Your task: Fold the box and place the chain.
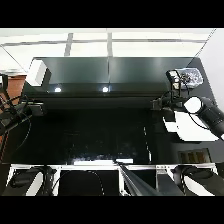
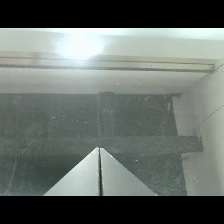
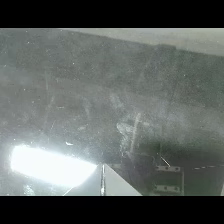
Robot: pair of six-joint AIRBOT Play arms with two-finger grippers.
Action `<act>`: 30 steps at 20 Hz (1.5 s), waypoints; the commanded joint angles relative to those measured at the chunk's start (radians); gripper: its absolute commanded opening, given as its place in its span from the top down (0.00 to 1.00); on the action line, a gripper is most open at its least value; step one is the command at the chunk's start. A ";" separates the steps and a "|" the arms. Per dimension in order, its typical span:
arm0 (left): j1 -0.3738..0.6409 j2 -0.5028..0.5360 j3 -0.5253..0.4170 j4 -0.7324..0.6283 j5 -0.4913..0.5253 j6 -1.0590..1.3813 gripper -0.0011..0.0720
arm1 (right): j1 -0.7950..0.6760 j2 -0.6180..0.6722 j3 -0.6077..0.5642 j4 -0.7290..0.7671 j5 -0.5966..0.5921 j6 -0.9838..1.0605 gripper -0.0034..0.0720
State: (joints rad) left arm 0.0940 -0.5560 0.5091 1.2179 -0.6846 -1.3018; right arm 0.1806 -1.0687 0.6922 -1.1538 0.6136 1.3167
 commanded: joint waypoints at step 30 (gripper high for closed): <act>-0.001 -0.024 -0.002 -0.033 0.161 -0.008 0.13 | -0.221 -0.001 0.187 0.029 0.132 0.022 0.01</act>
State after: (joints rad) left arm 0.0940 -0.5640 0.5079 1.1934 -0.5663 -1.3056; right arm 0.0784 -1.0695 0.7834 -1.0168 0.6270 1.3182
